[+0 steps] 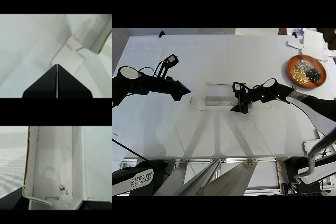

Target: Fold the box and place the chain.

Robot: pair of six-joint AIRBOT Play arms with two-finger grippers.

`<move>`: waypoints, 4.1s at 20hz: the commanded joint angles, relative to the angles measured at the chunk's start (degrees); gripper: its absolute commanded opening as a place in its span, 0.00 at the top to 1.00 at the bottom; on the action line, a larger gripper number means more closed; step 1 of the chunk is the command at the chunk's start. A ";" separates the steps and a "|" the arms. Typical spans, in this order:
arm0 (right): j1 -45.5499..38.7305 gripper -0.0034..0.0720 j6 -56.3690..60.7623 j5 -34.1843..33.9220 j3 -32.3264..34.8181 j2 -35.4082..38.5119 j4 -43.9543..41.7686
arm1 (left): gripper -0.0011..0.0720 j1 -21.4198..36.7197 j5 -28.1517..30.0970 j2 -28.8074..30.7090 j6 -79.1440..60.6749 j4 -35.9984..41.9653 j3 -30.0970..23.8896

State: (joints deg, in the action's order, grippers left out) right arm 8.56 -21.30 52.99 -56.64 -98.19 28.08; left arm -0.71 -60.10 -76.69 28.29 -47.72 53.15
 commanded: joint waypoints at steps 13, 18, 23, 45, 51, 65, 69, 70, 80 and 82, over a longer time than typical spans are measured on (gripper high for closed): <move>0.04 0.47 0.02 -0.02 0.02 -0.02 -0.02 | 0.98 -10.43 -0.15 -9.44 34.91 -12.37 -0.15; 0.04 0.47 0.02 -0.02 0.02 -0.02 -0.02 | 0.98 -10.38 -0.50 -9.44 34.51 -8.02 -0.15; 0.04 0.47 0.02 -0.02 0.02 -0.02 -0.02 | 0.98 -10.34 -0.61 -9.42 31.58 -5.38 -0.15; 0.04 0.47 0.02 0.00 0.02 -0.02 -0.02 | 0.75 -7.52 -0.50 -8.63 22.86 11.45 -0.15; 0.04 0.47 0.02 0.00 0.02 -0.02 -0.02 | 0.67 -7.52 0.94 -8.61 22.97 11.54 -0.15; 0.04 0.47 0.02 -0.02 0.02 -0.02 -0.02 | 0.50 -9.75 1.57 -9.70 21.66 12.26 -0.17; 0.04 0.47 0.02 0.00 0.02 -0.02 -0.04 | 0.50 -10.91 2.16 -12.02 21.86 17.40 -0.17; 0.04 0.47 0.02 0.00 0.00 -0.02 -0.02 | 0.49 -11.21 3.50 -12.07 21.86 17.86 -0.17; 0.04 0.47 0.02 0.00 0.00 -0.02 -0.02 | 0.39 -12.35 6.34 -12.04 24.70 11.72 -0.17; 0.04 0.47 0.02 0.00 0.02 -0.02 -0.02 | 0.39 -12.35 6.19 -11.96 24.74 12.04 -0.17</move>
State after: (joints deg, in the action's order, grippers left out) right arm 8.56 -21.32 52.99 -56.64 -98.19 28.08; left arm -12.99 -54.26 -88.68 52.53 -34.35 53.01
